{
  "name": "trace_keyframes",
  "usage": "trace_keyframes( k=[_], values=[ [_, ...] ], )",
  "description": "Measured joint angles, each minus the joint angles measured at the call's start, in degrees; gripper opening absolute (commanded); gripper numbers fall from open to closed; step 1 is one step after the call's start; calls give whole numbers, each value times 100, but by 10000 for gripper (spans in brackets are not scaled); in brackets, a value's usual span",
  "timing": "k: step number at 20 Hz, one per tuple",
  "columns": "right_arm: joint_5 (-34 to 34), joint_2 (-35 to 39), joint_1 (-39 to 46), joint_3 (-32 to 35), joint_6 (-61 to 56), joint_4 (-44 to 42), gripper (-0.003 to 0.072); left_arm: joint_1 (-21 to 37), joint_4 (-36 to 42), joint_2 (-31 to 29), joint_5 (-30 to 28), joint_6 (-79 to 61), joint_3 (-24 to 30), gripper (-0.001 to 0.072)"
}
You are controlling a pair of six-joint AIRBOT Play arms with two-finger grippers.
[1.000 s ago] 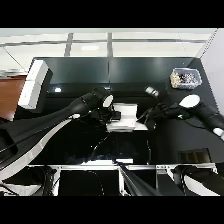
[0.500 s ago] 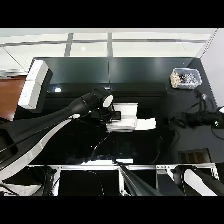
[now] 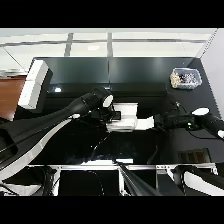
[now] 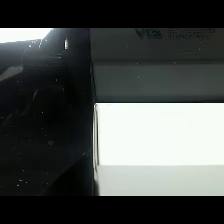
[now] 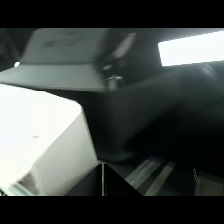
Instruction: Fold the box and place the chain.
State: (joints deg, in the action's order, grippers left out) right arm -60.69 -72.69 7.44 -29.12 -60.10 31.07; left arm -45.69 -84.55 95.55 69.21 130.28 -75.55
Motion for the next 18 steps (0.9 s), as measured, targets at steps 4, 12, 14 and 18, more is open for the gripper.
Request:
trace_keyframes(
  k=[4,12,14,18],
  values=[
    [-278,-120,-234,-466,155,-155,513,0,0,0,15,-2,0,26],
    [-654,-162,-977,-1169,-129,-190,367,4,0,0,20,0,0,26],
    [-579,-162,-1294,-1392,-505,85,367,4,0,0,9,-2,0,26],
    [-468,-162,-1884,-1832,-1370,940,366,4,0,0,-4,-2,0,26]
  ],
)
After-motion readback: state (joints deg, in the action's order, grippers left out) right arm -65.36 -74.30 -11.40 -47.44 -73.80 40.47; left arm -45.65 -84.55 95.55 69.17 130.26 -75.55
